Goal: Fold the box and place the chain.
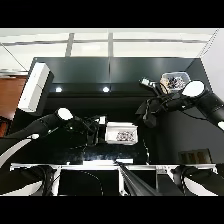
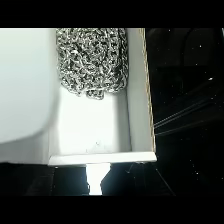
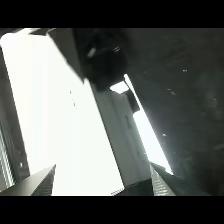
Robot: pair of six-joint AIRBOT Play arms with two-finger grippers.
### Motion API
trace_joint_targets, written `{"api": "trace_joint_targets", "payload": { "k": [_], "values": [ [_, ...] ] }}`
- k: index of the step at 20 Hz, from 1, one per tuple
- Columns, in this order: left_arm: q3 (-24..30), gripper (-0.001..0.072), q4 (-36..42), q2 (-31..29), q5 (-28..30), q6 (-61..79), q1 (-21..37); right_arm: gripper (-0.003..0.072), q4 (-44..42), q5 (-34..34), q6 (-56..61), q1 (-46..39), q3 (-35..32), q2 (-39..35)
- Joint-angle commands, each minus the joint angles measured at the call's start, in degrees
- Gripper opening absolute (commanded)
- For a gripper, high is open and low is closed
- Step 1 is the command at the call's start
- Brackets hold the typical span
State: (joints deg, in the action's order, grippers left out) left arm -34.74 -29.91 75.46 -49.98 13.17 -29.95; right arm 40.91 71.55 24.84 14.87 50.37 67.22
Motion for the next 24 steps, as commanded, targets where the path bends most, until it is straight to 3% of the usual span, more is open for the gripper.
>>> {"api": "trace_joint_targets", "payload": {
  "k": [1, 5, 12, 13, 14, 15, 16, 18, 19, 24],
  "values": [
    [-0.04, 0.0403, -0.07, 0.04, 0.02, 0.02, -0.02, 0.0692, 0.61, 1.14, -4.13, 3.69, -1.38, 0.31],
    [-0.04, 0.0404, -0.2, 0.04, 0.0, 0.04, -0.02, 0.0691, 3.98, -1.79, -2.16, 8.59, -4.26, 0.31],
    [-0.04, 0.0404, -0.2, 0.04, 0.0, 0.04, -0.02, 0.0687, 4.39, -2.19, -2.14, 9.29, -4.24, 0.22],
    [-0.04, 0.0404, -0.2, 0.04, 0.0, 0.04, -0.02, 0.0509, 4.37, -1.84, -2.12, 9.29, -4.24, 0.17],
    [-0.04, 0.0404, -0.2, 0.04, 0.0, 0.04, -0.02, 0.0432, 4.35, -0.76, -2.1, 9.29, -4.24, 0.15],
    [-0.04, 0.0404, -0.2, 0.04, 0.0, 0.04, -0.02, 0.043, 4.35, 0.09, -2.05, 9.29, -4.24, 0.15],
    [-0.04, 0.0404, -0.2, 0.04, 0.0, 0.04, -0.02, 0.0319, 4.37, 0.52, -1.51, 9.29, -4.24, 0.13],
    [-0.04, 0.0404, -0.2, 0.04, -0.02, 0.04, -0.02, 0.0299, 4.37, 0.39, -0.48, 9.29, -4.24, 0.15],
    [-0.04, 0.0404, -0.2, 0.04, -0.02, 0.04, -0.02, 0.0246, 4.37, 0.44, -0.04, 9.29, -4.24, 0.15],
    [-0.04, 0.0404, -0.22, 0.04, -0.02, 0.04, -0.02, 0.0247, 4.39, -0.74, 0.66, 9.29, -4.24, 0.15]
  ]
}}
